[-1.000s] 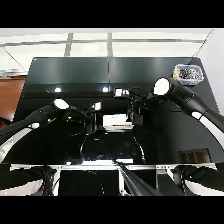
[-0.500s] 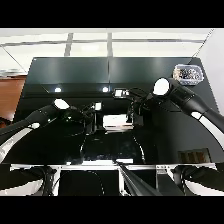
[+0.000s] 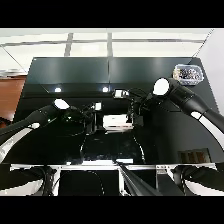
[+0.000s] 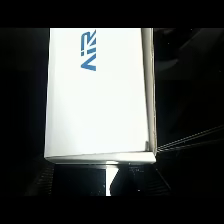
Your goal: Fold the box and place the chain.
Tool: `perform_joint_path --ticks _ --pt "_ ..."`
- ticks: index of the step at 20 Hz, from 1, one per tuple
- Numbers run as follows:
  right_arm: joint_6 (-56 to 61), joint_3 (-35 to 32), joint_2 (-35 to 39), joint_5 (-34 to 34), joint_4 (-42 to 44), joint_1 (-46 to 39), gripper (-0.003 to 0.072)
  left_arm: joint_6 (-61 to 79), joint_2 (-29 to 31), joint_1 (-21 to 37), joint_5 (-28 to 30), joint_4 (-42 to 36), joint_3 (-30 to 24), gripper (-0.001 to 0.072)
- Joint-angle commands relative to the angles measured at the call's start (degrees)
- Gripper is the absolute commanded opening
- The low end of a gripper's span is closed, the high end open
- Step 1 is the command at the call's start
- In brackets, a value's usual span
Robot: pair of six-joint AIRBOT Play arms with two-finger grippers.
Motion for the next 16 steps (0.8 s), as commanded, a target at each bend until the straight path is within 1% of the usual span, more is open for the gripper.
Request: perform_joint_path --ticks 1,4,5,6,11,14,16 --pt "0.02 -0.04 -0.44 0.70 -0.02 0.07 0.0244 -0.04 -0.04 -0.02 0.09 -0.04 0.02 0.0293" --pt "0.02 -0.04 -0.79 0.74 0.04 0.07 0.0245 -0.04 -0.04 -0.02 0.07 -0.04 0.02 0.0293" --pt "0.02 -0.04 -0.79 0.74 0.02 0.07 0.0295 -0.04 -0.04 -0.02 0.07 -0.04 0.02 0.0293" --pt "0.02 -0.04 -0.79 0.74 0.02 0.07 0.0325 -0.04 -0.04 -0.02 0.09 -0.04 0.02 0.0293" --pt "0.02 -0.04 -0.79 0.98 0.02 0.07 0.0325 -0.04 -0.04 -0.02 0.09 -0.04 0.02 0.0294" --pt "0.07 0.00 -0.31 2.03 2.08 0.00 0.0324 -0.04 -0.04 -0.02 0.09 -0.04 0.02 0.0294" --pt "2.19 0.00 0.66 2.38 2.34 -0.11 0.0324 -0.04 -0.04 -0.02 0.09 -0.04 0.02 0.0294"
